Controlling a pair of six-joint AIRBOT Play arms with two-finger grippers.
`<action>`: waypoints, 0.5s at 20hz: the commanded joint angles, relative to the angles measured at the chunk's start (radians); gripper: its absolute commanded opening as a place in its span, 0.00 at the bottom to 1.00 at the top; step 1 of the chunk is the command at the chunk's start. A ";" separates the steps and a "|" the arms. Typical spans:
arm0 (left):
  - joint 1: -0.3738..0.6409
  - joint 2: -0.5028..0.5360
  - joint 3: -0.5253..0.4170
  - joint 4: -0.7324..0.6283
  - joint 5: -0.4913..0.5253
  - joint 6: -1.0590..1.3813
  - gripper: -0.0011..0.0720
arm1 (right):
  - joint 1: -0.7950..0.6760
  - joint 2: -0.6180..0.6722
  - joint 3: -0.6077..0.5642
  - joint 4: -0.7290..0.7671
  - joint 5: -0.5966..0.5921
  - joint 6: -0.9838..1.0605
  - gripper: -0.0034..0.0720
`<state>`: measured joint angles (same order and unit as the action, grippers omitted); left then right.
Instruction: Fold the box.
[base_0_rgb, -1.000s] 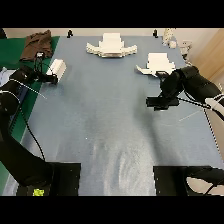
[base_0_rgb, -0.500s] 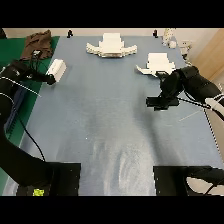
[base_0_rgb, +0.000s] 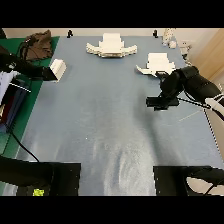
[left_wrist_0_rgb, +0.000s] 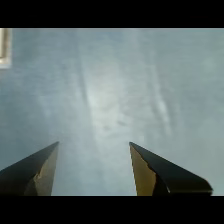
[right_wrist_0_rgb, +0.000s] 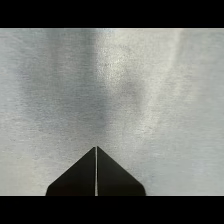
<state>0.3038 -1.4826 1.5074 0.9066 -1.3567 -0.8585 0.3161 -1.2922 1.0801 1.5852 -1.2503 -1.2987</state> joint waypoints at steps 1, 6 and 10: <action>-0.055 0.033 -0.024 -0.209 -0.354 -0.035 0.96 | -0.001 -0.001 0.001 0.000 0.000 0.000 0.07; -0.295 0.122 -0.250 -0.256 -0.228 -0.056 0.96 | -0.001 -0.001 0.001 0.000 0.000 0.000 0.07; -0.505 0.167 -0.441 -0.256 -0.070 -0.060 0.96 | -0.001 -0.001 0.001 0.000 0.000 0.000 0.07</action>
<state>-0.0685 -1.3457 1.1854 0.6678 -1.5173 -0.9119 0.3157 -1.2922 1.0801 1.5852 -1.2499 -1.2987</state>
